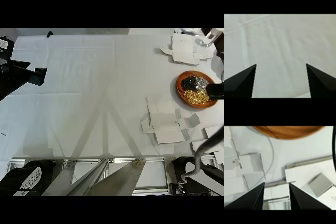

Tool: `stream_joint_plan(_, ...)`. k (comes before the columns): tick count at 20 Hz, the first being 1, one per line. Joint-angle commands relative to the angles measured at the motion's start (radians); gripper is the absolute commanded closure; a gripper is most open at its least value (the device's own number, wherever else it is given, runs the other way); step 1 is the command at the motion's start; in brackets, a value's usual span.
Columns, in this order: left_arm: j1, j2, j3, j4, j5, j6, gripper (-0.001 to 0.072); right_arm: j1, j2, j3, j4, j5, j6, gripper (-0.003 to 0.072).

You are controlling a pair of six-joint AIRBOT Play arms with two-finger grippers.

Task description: Fold the box and place the chain.

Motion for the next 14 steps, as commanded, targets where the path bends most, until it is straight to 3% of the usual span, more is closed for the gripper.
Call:
stream_joint_plan(1,0.000,0.000,0.001,0.000,0.000,0.000,0.0014,-0.144,0.000,0.012,0.106,0.120,-0.034,0.0317)
stream_joint_plan(2,0.000,0.000,0.001,0.000,0.000,0.000,0.0014,-0.170,-0.001,0.012,0.143,0.114,-0.058,0.0266)
stream_joint_plan(6,0.000,0.000,0.001,0.000,0.000,0.000,0.0014,-0.181,-0.035,0.012,0.266,0.100,-0.139,0.0266)
stream_joint_plan(14,0.000,0.000,0.001,0.000,0.000,0.000,0.0014,-0.073,-0.192,0.012,0.148,0.119,-0.186,0.0278)
